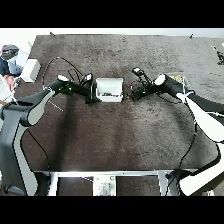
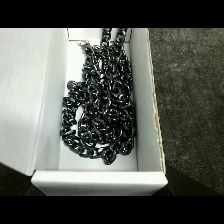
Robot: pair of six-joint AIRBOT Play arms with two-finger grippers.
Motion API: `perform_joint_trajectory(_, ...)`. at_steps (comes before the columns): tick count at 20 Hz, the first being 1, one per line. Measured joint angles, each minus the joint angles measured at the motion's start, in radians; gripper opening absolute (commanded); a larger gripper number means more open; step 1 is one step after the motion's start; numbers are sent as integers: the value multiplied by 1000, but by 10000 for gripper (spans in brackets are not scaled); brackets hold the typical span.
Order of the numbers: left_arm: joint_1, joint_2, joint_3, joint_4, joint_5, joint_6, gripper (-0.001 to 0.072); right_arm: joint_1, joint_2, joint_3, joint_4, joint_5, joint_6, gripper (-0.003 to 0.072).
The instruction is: Fold the box and place the chain.
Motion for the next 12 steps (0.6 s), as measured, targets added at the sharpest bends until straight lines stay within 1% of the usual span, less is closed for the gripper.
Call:
perform_joint_trajectory(4,0,0,0,-1,0,0,469,0,29,-2,-19,39,-5,12)
perform_joint_trajectory(5,0,0,0,-1,0,0,469,0,47,-1,-13,27,-5,12)
perform_joint_trajectory(8,0,0,0,-1,0,0,469,1,127,-1,30,41,-4,11)
perform_joint_trajectory(12,0,0,0,-1,0,0,469,10,259,0,141,47,-5,12)
